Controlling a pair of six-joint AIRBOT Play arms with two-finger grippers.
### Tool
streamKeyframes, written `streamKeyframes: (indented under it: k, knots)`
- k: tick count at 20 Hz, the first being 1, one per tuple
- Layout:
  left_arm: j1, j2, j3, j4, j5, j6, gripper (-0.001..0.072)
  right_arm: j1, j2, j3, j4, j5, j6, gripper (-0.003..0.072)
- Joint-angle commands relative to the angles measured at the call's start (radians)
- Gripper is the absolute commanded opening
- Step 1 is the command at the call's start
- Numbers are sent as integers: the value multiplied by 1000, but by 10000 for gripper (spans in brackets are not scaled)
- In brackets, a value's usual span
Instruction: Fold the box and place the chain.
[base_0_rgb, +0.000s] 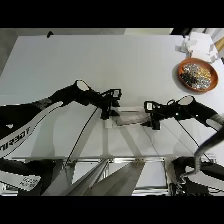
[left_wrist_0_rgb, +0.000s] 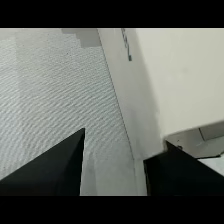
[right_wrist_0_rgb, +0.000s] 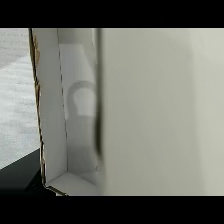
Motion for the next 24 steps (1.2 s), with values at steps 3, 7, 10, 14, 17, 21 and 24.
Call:
streamKeyframes:
  k: [3, 7, 10, 14, 17, 21, 24]
  knots:
    - [1, 39, 1, 22, 36, 0, 505, -1, 1, 1, 3, -7, 3, 411]
    - [1, 82, 1, 138, 58, -11, 649, -1, 1, 1, 3, -7, 3, 410]
    - [1, 112, 1, 234, 43, -115, 649, -1, 1, 1, 3, -7, 3, 410]
    - [1, 209, 1, 397, 30, -280, 649, -1, 1, 1, 3, -7, 3, 410]
    - [1, 301, 1, 484, -37, -393, 646, -1, 1, 1, 3, -7, 3, 410]
    - [-1, 417, 1, 520, -172, -503, 335, -1, 1, 1, 3, -7, 3, 410]
    - [-11, 473, 1, 517, -276, -515, 3, -1, 1, 1, 3, -7, 3, 410]
